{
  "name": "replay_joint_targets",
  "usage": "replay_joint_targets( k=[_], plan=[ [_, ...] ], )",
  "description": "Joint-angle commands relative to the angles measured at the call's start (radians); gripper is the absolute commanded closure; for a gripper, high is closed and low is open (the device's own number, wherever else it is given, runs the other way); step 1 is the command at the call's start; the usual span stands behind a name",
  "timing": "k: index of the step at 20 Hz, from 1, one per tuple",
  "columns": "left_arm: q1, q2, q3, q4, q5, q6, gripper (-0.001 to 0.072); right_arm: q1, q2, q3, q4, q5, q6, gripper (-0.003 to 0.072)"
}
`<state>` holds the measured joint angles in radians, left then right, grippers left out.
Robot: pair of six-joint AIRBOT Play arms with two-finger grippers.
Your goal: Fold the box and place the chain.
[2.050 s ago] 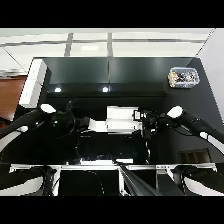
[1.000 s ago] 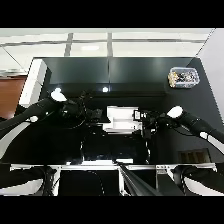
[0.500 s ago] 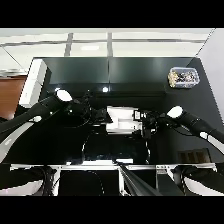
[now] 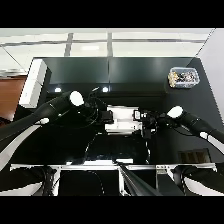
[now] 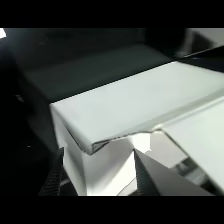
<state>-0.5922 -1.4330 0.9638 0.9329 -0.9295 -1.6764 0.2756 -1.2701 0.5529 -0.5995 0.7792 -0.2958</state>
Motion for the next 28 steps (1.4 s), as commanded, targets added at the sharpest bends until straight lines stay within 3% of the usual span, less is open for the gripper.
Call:
replay_joint_targets(
  k=[1, 7, 11, 14, 27, 28],
  plan=[
    [-0.053, -0.002, 0.019, 0.194, 0.024, -0.129, 0.0228, 0.0, -0.001, 0.0, 0.0, -0.001, 0.0, 0.0284],
    [-0.096, -0.004, 0.033, 0.341, -0.015, -0.306, 0.0228, 0.0, -0.001, 0.0, 0.0, -0.001, 0.0, 0.0284],
    [-0.148, -0.038, 0.124, 0.483, -0.084, -0.424, 0.0228, 0.0, -0.001, 0.0, 0.0, -0.001, 0.0, 0.0284],
    [-0.192, -0.091, 0.195, 0.559, -0.198, -0.498, 0.0228, 0.0, -0.001, 0.0, 0.0, -0.001, 0.0, 0.0284],
    [-0.242, -0.162, 0.233, 0.572, -0.233, -0.648, 0.0231, 0.0, -0.001, 0.0, 0.0, 0.002, 0.002, 0.0284],
    [-0.242, -0.161, 0.233, 0.569, -0.233, -0.648, 0.035, 0.0, -0.001, 0.0, 0.0, 0.002, 0.002, 0.0284]
  ],
)
